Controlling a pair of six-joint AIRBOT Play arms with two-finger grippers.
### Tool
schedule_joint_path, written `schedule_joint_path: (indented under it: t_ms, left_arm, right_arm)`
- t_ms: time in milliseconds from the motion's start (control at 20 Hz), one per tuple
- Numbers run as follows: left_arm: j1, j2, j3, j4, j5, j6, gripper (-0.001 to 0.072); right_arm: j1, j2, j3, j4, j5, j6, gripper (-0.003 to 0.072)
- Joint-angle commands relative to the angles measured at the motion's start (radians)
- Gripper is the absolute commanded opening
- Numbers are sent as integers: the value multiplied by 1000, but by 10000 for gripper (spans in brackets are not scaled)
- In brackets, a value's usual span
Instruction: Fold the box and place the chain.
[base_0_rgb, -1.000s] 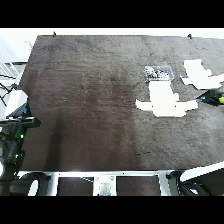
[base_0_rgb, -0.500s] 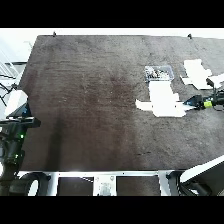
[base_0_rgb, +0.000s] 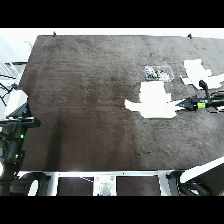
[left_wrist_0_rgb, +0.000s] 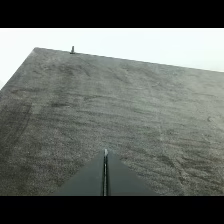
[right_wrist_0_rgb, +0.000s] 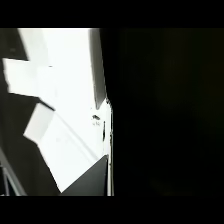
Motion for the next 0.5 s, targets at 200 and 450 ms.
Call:
schedule_joint_path:
  t_ms: [200, 450]
  left_arm:
    - [1, 0, 0, 0, 0, 0, 21]
    - [1, 0, 0, 0, 0, 0, 20]
  right_arm:
    - [251, 335, -540, 298, -315, -42, 17]
    - [576, 371, -576, 412, -496, -22, 17]
